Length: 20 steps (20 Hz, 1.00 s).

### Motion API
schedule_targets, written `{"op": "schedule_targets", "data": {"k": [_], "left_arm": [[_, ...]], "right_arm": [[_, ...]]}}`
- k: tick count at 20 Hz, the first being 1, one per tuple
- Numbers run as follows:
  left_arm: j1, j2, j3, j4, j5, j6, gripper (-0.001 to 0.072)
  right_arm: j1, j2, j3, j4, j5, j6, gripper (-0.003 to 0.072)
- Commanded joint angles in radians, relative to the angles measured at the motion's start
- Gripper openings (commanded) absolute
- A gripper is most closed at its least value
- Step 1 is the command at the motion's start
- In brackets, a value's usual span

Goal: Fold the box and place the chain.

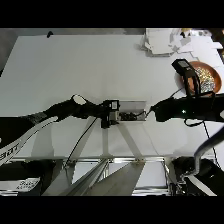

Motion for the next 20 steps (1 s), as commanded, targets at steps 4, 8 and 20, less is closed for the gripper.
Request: {"op": "schedule_targets", "data": {"k": [4, 8, 20], "left_arm": [[0.0, 0.0, 0.0, 0.0, 0.0, 0.0, 0.007], [0.0, 0.0, 0.0, 0.0, 0.001, 0.0, 0.007], [0.0, 0.0, 0.0, 0.0, 0.0, 0.0, 0.007]], "right_arm": [[0.199, 0.019, -0.023, 0.026, -0.28, 0.042, 0.0017], [0.247, -0.028, -0.07, 0.025, -0.353, 0.068, 0.0017], [0.246, -0.369, -0.154, 0.002, -0.42, 0.069, 0.015]]}}
